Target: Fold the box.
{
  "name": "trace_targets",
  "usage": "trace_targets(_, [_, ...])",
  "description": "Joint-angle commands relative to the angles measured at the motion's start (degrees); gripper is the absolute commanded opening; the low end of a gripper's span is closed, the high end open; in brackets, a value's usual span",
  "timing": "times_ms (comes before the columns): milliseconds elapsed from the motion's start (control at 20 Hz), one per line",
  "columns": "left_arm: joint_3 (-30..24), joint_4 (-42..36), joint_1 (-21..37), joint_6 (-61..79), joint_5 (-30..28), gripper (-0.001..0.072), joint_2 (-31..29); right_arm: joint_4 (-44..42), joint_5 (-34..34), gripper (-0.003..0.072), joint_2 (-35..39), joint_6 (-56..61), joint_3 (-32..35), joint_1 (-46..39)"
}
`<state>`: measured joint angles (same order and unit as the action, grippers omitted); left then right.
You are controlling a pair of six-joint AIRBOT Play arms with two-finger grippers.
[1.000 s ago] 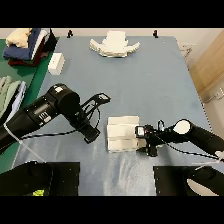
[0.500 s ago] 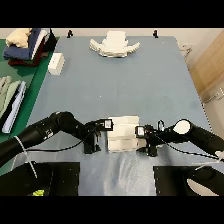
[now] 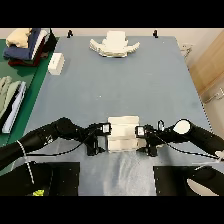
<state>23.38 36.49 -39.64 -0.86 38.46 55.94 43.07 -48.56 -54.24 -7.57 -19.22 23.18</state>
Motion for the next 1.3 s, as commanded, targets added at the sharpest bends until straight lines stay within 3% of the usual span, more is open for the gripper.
trace_targets(0, [-0.3, -2.3, -1.7, 1.1, -1.9, 0.0696, 0.7, 0.0, 0.0, 0.0509, 0.0, 0.0, 0.0, 0.0])
trace_targets(500, [-0.3, -6.3, -3.6, 0.9, -3.5, 0.0696, 4.0, 0.0, 0.0, 0.0509, 0.0, 0.0, 0.0, 0.0])
trace_targets(1100, [-0.3, -9.7, -6.8, 1.5, -14.9, 0.0696, 6.3, 0.0, 0.0, 0.0510, 0.0, 0.0, 0.0, 0.0])
trace_targets(1250, [-0.3, -9.7, -6.8, 1.5, -14.9, 0.0695, 6.3, 0.0, 0.0, 0.0510, 0.0, 0.0, 0.0, 0.0])
